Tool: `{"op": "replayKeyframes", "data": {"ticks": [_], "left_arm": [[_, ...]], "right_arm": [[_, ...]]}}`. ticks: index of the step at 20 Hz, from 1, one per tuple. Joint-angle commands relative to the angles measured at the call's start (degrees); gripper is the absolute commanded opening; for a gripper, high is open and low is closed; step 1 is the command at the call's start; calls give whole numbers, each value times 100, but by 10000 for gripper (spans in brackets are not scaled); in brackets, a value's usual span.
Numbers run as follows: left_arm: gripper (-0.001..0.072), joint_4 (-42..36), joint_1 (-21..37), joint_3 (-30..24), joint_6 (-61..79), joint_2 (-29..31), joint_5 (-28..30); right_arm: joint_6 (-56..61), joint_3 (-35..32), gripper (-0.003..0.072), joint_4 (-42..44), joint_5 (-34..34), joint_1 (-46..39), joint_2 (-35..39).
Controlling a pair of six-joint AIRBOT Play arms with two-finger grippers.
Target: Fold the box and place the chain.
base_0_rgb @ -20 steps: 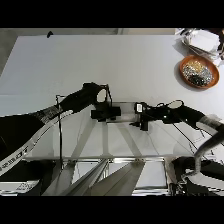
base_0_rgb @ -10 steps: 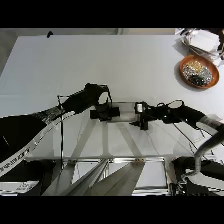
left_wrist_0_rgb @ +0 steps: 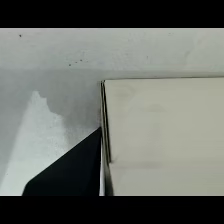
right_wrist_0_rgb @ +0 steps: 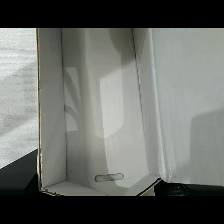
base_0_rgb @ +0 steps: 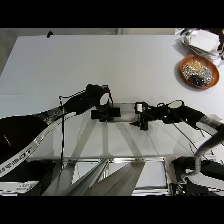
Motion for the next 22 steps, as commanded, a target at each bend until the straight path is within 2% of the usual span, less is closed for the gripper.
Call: {"op": "replayKeyframes", "data": {"ticks": [1,3,5,10,11,14,15,18,22], "left_arm": [[169,13,-33,-4,20,-46,-44],[158,11,-33,-4,20,-46,-46],[5,2,-35,-4,22,-46,-48],[12,-26,-33,-4,127,-39,-48],[66,-42,-33,-4,321,-39,-48],[373,-157,-33,-7,822,-35,-92],[401,-157,-31,-7,826,-15,-111],[401,-254,79,-35,1303,208,-138],[402,-433,514,-369,2549,920,-142]], "right_arm": [[-11,-2,303,0,2,2,0],[-11,-2,303,0,2,2,0],[-11,-2,303,0,2,2,0],[-11,-4,303,0,2,2,0],[-11,-2,303,0,2,2,0],[-11,-2,303,0,2,2,0],[-11,-2,303,0,2,2,0],[-11,-2,303,0,2,2,0],[-11,-2,303,0,2,2,0]]}}
